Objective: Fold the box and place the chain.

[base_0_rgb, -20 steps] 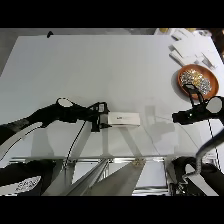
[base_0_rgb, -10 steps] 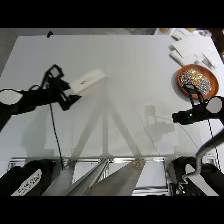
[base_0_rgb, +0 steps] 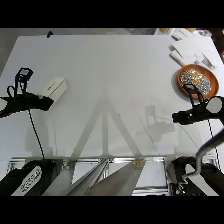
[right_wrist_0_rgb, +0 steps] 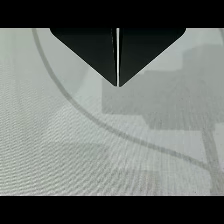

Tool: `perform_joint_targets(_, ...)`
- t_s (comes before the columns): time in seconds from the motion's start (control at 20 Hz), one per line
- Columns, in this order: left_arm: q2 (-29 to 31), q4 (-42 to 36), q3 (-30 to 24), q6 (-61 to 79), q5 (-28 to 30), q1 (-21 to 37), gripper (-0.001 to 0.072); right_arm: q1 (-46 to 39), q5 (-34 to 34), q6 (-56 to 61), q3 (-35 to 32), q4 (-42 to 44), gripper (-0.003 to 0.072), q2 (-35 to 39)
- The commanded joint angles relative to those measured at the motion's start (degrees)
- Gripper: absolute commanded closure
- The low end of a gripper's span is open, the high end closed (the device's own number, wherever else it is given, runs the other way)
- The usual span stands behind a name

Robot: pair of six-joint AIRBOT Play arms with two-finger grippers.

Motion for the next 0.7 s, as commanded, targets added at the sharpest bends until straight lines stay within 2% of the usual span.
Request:
perform_joint_targets(0.0, -1.66, 2.32, -0.68, -2.91, -2.49, 0.66, 0.0326, -0.04, 0.0, 0.02, -0.02, 0.0, 0.0669, 0.04)
perform_joint_targets(0.05, -2.1, 2.32, -0.68, -2.91, -2.82, 0.68, 0.0181, -0.04, 0.0, 0.0, -0.02, 0.02, 0.0669, 0.04)
perform_joint_targets(0.2, -2.99, 2.34, -0.68, -2.89, -3.28, 0.68, 0.0122, -0.04, 0.0, 0.0, -0.02, 0.02, 0.0669, 0.04)
perform_joint_targets(0.25, -3.06, 2.34, -0.68, -2.89, -3.21, 0.68, -0.0005, -0.04, 0.0, 0.02, -0.02, 0.02, 0.0669, 0.04)
perform_joint_targets(0.5, -2.1, 2.36, -0.68, -2.95, -5.16, 0.66, 0.0007, -0.04, 0.0, 0.0, -0.02, 0.0, 0.0669, 0.04)
perform_joint_targets(0.65, 3.1, 2.4, -0.68, -4.17, -6.62, 0.57, 0.0015, -0.04, 0.0, 0.02, -0.02, 0.0, 0.0669, 0.04)
